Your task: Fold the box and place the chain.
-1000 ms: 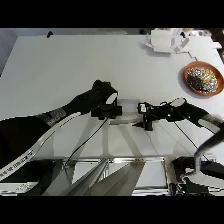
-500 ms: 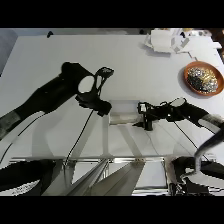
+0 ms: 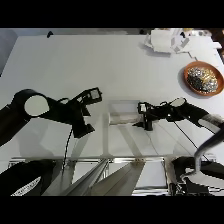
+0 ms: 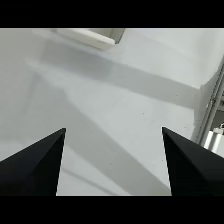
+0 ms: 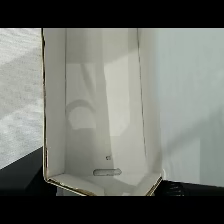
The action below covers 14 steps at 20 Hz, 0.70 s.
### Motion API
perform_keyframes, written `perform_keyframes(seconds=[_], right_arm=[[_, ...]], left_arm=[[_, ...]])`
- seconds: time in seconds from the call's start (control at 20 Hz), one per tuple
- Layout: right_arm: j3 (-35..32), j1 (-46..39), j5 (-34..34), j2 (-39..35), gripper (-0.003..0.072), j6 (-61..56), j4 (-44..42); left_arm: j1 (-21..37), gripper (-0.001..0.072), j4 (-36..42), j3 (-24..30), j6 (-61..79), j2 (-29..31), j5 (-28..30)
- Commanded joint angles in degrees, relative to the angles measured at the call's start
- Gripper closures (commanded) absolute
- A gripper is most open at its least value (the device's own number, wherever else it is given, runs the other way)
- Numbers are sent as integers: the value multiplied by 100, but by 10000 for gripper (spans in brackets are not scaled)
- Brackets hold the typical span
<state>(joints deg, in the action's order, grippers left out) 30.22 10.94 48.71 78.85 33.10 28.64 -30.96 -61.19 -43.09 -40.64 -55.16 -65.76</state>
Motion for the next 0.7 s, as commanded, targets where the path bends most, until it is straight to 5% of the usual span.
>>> perform_keyframes(seconds=[0.0,0.15,0.3,0.45,0.65], right_arm=[[2,0,2,-4,326,-2,-2],[2,0,2,-4,326,-2,-2],[2,0,2,-4,326,-2,-2],[2,0,0,-4,326,-2,0],[2,0,2,-4,326,-2,0]], left_arm=[[643,8,925,702,2192,-85,391],[715,7,1222,702,3084,-763,1071],[715,6,2450,699,4706,-1563,1735],[704,5,3569,699,6148,-2205,1797],[706,3,3877,682,6638,-2632,1917]])
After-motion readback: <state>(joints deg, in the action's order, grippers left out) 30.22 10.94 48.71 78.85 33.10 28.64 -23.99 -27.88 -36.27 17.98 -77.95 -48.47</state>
